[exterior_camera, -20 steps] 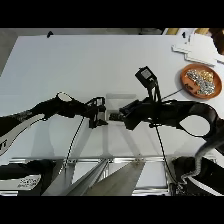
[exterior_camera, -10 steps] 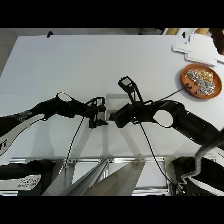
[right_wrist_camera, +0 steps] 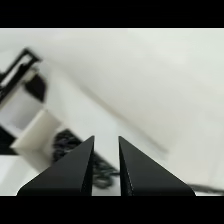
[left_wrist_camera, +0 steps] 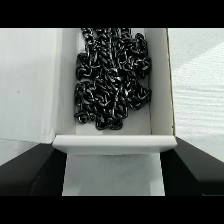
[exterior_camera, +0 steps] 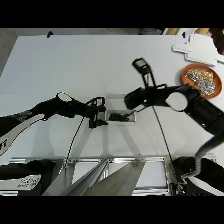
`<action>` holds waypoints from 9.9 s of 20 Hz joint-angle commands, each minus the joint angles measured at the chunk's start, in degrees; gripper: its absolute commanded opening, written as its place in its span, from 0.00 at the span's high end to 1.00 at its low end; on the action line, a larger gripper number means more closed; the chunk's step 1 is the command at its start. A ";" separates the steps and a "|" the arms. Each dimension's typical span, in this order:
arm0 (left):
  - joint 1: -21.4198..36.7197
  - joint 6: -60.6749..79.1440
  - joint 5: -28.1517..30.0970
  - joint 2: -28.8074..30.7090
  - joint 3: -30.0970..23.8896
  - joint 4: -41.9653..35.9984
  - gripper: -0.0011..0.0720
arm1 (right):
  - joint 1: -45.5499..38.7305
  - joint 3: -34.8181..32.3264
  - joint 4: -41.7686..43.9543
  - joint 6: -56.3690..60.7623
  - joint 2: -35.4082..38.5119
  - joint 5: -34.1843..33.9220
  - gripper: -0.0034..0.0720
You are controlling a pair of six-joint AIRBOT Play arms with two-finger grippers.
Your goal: Fold the box and place the chain.
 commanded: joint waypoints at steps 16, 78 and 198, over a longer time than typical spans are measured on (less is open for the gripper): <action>0.02 0.00 0.02 0.00 0.04 0.02 0.78 | -19.76 -3.50 -10.25 1.90 -14.19 4.31 0.58; 0.02 0.00 0.02 0.00 0.04 0.02 0.78 | 6.95 -3.52 10.84 -1.64 0.79 2.10 0.83; 0.02 0.00 0.00 0.00 0.04 0.02 0.78 | -2.97 1.42 21.42 -53.99 -12.33 12.46 0.87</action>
